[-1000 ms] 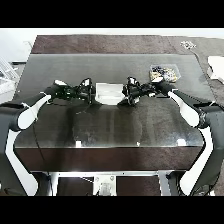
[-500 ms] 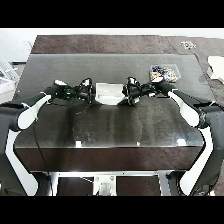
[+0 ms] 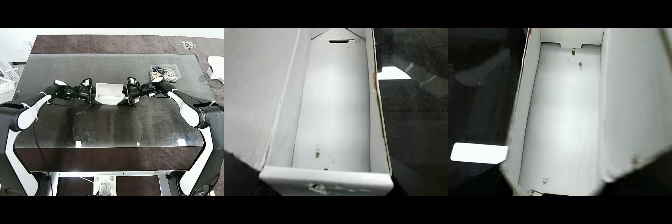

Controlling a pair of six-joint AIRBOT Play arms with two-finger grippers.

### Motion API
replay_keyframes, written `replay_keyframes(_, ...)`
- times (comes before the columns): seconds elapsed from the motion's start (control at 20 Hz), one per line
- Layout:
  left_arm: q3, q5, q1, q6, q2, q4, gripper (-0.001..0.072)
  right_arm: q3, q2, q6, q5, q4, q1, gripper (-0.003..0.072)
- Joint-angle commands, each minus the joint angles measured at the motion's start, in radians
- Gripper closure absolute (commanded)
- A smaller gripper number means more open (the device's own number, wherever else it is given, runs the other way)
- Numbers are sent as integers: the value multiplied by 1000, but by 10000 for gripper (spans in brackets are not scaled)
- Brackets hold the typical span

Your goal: Fold the box and place the chain.

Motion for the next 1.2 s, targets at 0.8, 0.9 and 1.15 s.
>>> replay_keyframes(0.8,0,0,0,-1,0,1,218,5,252,196,248,86,-122,670)
replay_keyframes(0.9,0,0,0,-1,0,0,219,0,238,267,194,89,-75,671)
replay_keyframes(1.15,0,0,0,-8,0,0,218,4,177,246,-36,89,-2,672)
